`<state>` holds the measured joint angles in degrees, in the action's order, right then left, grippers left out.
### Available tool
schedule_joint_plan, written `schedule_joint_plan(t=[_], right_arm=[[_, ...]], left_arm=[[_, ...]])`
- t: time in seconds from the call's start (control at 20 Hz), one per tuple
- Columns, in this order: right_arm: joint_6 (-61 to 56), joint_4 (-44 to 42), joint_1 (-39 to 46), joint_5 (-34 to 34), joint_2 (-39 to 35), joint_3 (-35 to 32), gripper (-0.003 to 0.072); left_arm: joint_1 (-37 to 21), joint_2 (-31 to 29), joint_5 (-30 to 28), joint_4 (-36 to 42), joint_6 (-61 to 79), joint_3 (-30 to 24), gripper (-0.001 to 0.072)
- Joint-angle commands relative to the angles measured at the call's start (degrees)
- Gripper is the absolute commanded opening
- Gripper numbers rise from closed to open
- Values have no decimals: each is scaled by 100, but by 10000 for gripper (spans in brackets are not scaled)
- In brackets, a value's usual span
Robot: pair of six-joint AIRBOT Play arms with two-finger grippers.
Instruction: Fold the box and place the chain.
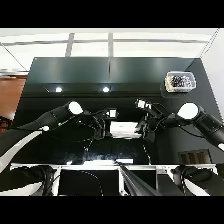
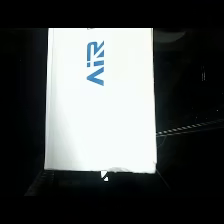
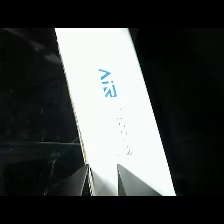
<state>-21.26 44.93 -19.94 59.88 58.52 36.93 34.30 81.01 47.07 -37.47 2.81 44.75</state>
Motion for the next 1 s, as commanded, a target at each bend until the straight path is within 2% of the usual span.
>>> schedule_joint_plan(t=[0.0, 0.05, 0.1, 0.15, 0.95], right_arm=[[4, -31, -4, -13, -2, 2, 209], [4, -31, -4, -15, -2, 2, 211], [2, -33, -4, -15, -2, 2, 333], [0, -42, -4, -13, -2, 2, 351], [-116, 13, -7, 13, -2, 0, 349]], left_arm=[[0, -2, 15, 0, 0, 4, 495], [0, -2, 15, 0, 0, 4, 495], [0, -2, 15, 0, 0, 4, 495], [0, -2, 13, 0, 0, 4, 495], [0, -2, 13, 0, 0, 4, 495]])
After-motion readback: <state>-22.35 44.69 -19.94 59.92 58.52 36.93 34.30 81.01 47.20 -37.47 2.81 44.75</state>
